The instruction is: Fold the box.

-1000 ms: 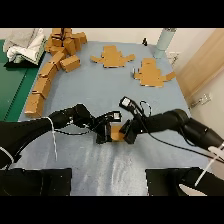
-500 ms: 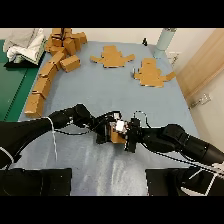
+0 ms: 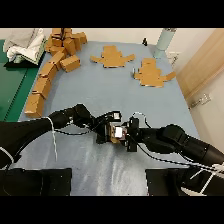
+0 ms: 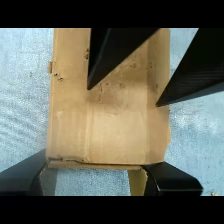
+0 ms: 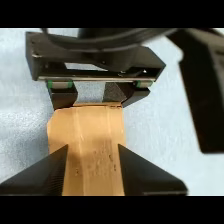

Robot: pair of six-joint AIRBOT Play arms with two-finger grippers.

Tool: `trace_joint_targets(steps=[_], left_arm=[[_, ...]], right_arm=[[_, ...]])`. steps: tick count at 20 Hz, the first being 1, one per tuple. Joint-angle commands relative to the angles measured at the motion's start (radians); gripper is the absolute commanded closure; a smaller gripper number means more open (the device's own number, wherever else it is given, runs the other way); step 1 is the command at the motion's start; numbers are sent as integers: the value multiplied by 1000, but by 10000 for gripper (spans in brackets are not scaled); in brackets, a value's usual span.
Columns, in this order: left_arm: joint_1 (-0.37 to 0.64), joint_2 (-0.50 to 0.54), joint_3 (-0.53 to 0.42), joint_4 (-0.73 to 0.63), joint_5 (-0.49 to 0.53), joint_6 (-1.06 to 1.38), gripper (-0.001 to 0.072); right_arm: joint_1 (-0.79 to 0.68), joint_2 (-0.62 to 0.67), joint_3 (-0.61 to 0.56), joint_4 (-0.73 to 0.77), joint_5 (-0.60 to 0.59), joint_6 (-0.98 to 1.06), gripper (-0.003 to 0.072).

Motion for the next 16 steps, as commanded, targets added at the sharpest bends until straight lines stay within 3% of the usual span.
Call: trace_joint_targets(steps=[1, 13, 16], left_arm=[[0, 0, 1, 0, 0, 0, 264], [0, 0, 1, 0, 0, 0, 265], [0, 0, 1, 0, 0, 0, 265]], right_arm=[[1, -7, -1, 8, -4, -53, 164], [9, -31, -1, -30, 0, -78, 167], [9, -31, -1, -38, 11, -79, 196]])
